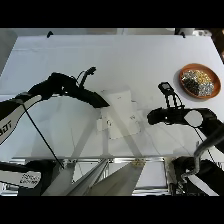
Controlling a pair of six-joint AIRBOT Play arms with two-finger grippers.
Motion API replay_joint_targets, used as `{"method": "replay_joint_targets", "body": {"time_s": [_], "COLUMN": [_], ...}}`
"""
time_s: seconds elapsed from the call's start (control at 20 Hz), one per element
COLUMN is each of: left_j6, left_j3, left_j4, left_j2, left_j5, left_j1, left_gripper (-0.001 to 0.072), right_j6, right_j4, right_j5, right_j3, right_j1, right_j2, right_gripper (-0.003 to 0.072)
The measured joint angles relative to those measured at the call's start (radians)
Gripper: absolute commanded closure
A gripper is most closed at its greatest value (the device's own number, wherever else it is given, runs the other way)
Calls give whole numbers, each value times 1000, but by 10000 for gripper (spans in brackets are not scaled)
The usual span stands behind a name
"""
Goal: Fold the box and place the chain.
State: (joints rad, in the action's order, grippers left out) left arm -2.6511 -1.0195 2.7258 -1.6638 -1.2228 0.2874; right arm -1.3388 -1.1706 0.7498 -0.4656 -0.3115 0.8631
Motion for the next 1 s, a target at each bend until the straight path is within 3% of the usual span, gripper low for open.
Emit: {"method": "replay_joint_targets", "body": {"time_s": [0.55,0.75,0.8,0.95,1.0], "left_j6": [32,15,12,-10,-17], "left_j3": [-43,-43,-43,-43,-43], "left_j4": [-58,-58,-57,-57,-57], "left_j2": [-76,-99,-102,-106,-106], "left_j5": [-81,-89,-90,-89,-84], "left_j1": [48,72,74,75,73], "left_gripper": [206,366,438,466,533], "right_j6": [0,0,0,0,0], "right_j4": [1,1,1,1,1], "right_j5": [16,17,17,17,17], "right_j3": [0,0,0,0,0], "right_j1": [0,0,0,0,0], "right_j2": [0,0,0,0,0], "right_gripper": [670,670,670,670,670]}}
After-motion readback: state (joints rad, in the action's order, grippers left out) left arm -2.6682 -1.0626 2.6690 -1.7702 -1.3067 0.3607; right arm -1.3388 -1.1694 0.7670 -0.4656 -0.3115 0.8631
